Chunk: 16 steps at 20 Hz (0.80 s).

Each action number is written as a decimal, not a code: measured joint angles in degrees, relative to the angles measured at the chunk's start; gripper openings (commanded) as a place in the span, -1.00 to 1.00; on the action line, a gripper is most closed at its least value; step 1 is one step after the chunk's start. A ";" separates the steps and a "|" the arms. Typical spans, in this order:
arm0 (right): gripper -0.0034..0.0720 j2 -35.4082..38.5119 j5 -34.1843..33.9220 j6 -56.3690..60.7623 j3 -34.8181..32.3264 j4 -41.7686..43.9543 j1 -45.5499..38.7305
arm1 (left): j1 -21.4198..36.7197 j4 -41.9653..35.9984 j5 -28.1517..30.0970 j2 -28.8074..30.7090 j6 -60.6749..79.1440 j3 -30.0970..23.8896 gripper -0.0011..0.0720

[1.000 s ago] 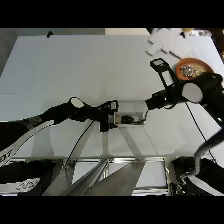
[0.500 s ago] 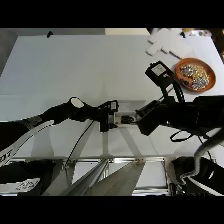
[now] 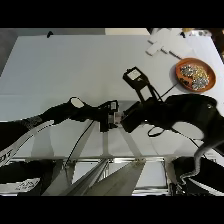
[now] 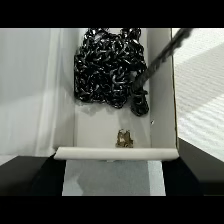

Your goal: Fold the box and place the chain.

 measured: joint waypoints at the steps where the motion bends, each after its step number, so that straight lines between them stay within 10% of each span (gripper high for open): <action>1: -0.87 -1.66 -0.46 0.02 0.00 -0.13 0.02 | 0.00 0.00 0.00 0.00 0.00 0.00 -0.34; 4: -0.60 -6.23 -2.08 0.79 0.00 -0.35 0.07 | 0.00 0.00 0.00 0.00 0.00 0.00 -0.34; 16: -0.60 -1.95 -3.54 2.64 0.11 -2.54 -9.16 | 0.00 0.00 0.00 0.00 0.02 0.00 -0.34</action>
